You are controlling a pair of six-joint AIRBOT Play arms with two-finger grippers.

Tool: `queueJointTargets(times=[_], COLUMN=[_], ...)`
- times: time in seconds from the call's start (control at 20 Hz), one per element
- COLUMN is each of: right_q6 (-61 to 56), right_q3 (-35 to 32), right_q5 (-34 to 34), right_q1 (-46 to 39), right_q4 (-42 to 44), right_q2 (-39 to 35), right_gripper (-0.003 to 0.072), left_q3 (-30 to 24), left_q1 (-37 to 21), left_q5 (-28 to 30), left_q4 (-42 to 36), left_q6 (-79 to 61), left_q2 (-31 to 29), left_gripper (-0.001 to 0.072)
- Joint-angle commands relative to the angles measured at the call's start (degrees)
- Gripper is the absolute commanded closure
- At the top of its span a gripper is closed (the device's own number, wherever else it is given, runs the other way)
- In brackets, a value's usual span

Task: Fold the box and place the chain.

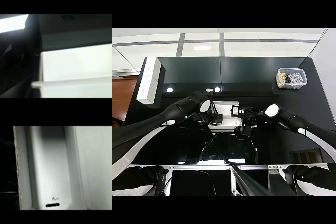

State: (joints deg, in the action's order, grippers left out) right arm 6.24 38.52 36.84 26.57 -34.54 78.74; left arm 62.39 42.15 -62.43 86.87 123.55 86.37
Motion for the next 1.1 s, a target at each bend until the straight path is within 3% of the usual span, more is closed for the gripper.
queueJointTargets(times=[0.0,0.4,0.45,0.5,0.7,0.75,0.8,1.0,1.05], right_q6=[0.0,0.0,0.0,0.0,0.0,0.0,0.0,0.0,0.0], right_q3=[0.0,0.0,0.0,0.0,0.0,0.0,0.0,0.0,0.0], right_q5=[0.0,0.0,0.0,0.0,0.0,0.0,0.0,0.0,0.0], right_q1=[0.0,0.0,0.0,0.0,0.0,0.0,0.0,0.0,0.0], right_q4=[0.0,0.0,0.0,0.0,0.0,0.0,0.0,0.0,0.0], right_q2=[0.0,0.0,0.0,0.0,0.0,0.0,0.0,0.0,0.0], right_gripper=[0.0492,0.0491,0.0492,0.0492,0.0492,0.0492,0.0492,0.0492,0.0492], left_q3=[0.2,1.5,2.2,2.8,3.1,3.1,3.1,3.1,3.1], left_q1=[0.3,0.5,0.7,0.7,0.7,0.7,0.7,0.7,0.7], left_q5=[-1.0,-1.7,-2.2,-2.6,-2.6,-2.7,-2.7,-2.7,-2.7], left_q4=[2.4,2.1,2.1,2.2,2.1,1.9,1.4,0.9,0.6], left_q6=[3.1,3.2,3.2,3.1,3.1,3.1,3.1,3.1,3.1], left_q2=[0.1,1.8,2.4,2.8,2.9,2.9,2.9,2.9,2.9], left_gripper=[0.0303,0.0304,0.0329,0.0456,0.0519,0.0634,0.0686,0.0685,0.063])
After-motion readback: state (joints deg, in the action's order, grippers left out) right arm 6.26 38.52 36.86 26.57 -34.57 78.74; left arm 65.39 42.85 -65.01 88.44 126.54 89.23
